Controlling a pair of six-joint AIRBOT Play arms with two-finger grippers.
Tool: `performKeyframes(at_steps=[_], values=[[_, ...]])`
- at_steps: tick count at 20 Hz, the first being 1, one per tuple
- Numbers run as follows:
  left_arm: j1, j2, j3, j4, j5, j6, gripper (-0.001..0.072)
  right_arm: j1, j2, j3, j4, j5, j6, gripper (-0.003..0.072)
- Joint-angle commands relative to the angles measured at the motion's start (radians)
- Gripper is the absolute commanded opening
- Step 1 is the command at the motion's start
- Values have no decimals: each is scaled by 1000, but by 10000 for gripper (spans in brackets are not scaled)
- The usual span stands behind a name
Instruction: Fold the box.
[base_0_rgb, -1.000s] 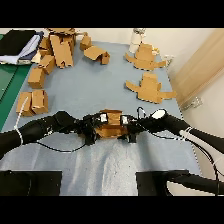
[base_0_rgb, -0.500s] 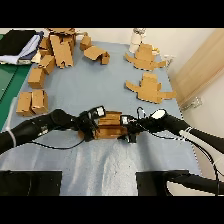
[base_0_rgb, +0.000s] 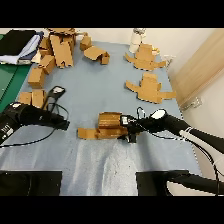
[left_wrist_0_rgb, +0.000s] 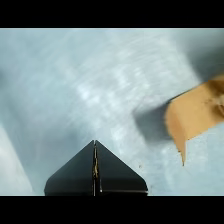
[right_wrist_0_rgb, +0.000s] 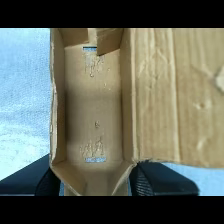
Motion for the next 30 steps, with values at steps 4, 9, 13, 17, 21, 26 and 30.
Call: performKeyframes(at_steps=[4, 9, 13, 17, 21, 26, 30], values=[[-25, -92, -58, -217, -10, -171, 11, 0, -1, -1, 0, 0, 0, 560], [-140, -162, -58, -301, 148, -171, 11, 0, -1, -1, 0, 0, 0, 560], [-177, -216, -58, -304, 165, -170, 11, 0, -1, -1, 0, 0, 0, 560], [-214, -224, -58, -390, 199, -114, 11, 0, -1, -1, 0, 0, 0, 561], [-252, -224, -58, -459, 241, -84, 11, 0, -1, -1, 0, 0, 0, 560], [-253, -223, -58, -559, 248, -21, 11, 0, -1, -1, 0, 0, 0, 560], [-253, -220, -57, -725, 249, 134, 12, 0, -1, -1, 0, 0, 0, 560]])
